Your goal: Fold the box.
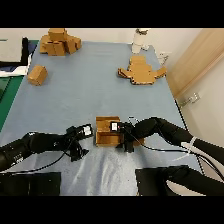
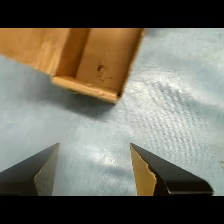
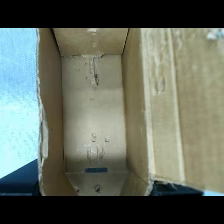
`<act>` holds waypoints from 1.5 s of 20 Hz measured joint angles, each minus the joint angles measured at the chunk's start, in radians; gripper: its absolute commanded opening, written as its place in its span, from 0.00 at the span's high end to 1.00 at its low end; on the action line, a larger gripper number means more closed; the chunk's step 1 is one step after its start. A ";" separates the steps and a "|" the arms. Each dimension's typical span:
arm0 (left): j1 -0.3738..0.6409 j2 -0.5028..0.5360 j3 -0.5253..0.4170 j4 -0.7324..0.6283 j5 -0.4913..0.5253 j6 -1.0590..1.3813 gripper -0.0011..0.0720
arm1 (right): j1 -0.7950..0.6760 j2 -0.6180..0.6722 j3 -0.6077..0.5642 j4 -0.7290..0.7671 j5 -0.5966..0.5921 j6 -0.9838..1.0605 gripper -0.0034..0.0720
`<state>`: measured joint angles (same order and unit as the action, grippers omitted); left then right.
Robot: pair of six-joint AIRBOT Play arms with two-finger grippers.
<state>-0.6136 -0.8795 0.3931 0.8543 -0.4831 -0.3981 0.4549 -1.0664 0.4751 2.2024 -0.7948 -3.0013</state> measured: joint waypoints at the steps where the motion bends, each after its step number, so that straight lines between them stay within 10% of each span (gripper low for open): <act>1: 0.006 -0.024 -0.005 -0.052 0.004 0.075 0.02 | 0.000 0.000 0.000 0.000 0.000 0.000 0.20; 13: 0.173 -0.259 0.121 -0.417 -0.145 0.617 0.02 | 0.000 0.000 0.000 0.000 0.000 0.000 0.20; 30: 0.170 -0.353 0.143 -0.591 -0.205 0.876 0.02 | 0.000 0.000 0.000 0.000 0.000 0.000 0.20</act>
<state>-0.4435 -1.2324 0.5358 0.2638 -0.6880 0.4778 0.4549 -1.0664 0.4751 2.2024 -0.7948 -3.0013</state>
